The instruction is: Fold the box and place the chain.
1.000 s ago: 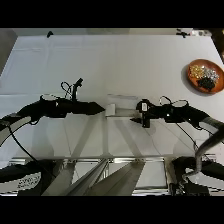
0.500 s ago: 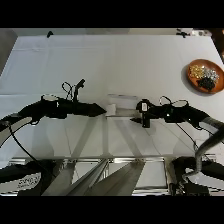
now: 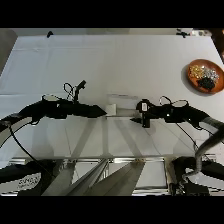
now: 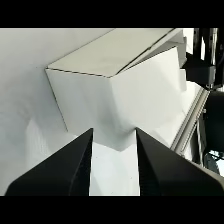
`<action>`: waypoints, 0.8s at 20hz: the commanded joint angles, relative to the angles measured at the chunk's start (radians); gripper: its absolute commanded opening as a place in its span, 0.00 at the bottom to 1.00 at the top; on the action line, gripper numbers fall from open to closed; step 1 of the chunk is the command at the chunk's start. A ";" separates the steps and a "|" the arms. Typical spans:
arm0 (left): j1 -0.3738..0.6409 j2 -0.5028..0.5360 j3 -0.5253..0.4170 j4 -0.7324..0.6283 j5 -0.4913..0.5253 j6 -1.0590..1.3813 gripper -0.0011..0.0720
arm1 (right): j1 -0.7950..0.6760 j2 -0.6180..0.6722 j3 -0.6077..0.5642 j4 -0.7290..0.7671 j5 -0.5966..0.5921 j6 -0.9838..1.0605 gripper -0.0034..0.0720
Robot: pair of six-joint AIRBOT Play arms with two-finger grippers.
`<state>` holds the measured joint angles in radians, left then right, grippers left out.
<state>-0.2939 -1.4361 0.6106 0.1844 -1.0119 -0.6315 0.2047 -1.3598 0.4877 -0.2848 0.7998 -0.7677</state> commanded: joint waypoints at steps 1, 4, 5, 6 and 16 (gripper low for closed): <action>-0.031 0.000 0.001 -0.013 0.037 -0.026 0.45 | 0.000 0.001 0.000 0.000 0.000 0.000 0.58; -0.066 0.000 0.002 -0.055 0.072 -0.025 0.49 | 0.000 0.001 0.000 0.000 0.000 0.000 0.58; -0.072 0.000 0.007 -0.057 0.074 -0.026 0.50 | 0.000 0.001 0.000 0.000 0.000 0.000 0.58; -0.076 0.000 0.016 -0.056 0.074 -0.032 0.50 | 0.000 0.001 0.000 0.000 0.000 0.000 0.58; -0.076 0.000 0.148 0.174 0.082 -0.295 0.65 | 0.000 0.001 0.000 0.000 0.000 0.000 0.58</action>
<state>-0.3691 -1.4368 0.7391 0.2874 -0.9298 -0.8593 0.2035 -1.3594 0.4881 -0.2844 0.7967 -0.7696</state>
